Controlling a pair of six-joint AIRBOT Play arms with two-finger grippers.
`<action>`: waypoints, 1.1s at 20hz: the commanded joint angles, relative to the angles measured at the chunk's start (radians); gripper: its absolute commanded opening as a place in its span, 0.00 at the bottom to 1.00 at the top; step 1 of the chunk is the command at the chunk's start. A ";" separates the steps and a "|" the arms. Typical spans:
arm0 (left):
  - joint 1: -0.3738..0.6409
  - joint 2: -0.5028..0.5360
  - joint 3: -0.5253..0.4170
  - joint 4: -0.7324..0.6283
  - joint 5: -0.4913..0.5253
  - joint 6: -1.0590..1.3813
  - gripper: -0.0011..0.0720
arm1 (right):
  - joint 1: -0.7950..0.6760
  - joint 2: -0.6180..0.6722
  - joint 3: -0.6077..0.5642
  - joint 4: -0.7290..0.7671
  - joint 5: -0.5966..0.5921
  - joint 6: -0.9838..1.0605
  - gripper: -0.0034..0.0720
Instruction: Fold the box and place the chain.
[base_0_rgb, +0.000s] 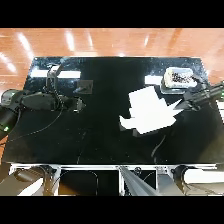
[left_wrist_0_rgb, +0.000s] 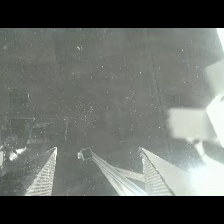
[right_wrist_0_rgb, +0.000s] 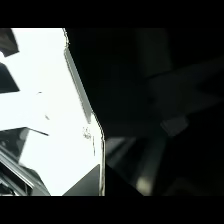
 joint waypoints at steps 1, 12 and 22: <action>0.000 -0.001 0.000 0.010 -0.010 0.001 0.83 | 0.171 0.171 -0.182 0.126 -0.211 0.017 0.09; 0.016 -0.062 0.000 0.031 -0.098 0.001 0.83 | 0.622 0.534 -0.554 0.013 -0.890 0.145 0.09; 0.208 -0.351 0.000 -0.602 0.126 0.532 0.83 | 0.658 0.701 -0.651 -0.058 -0.804 0.216 0.09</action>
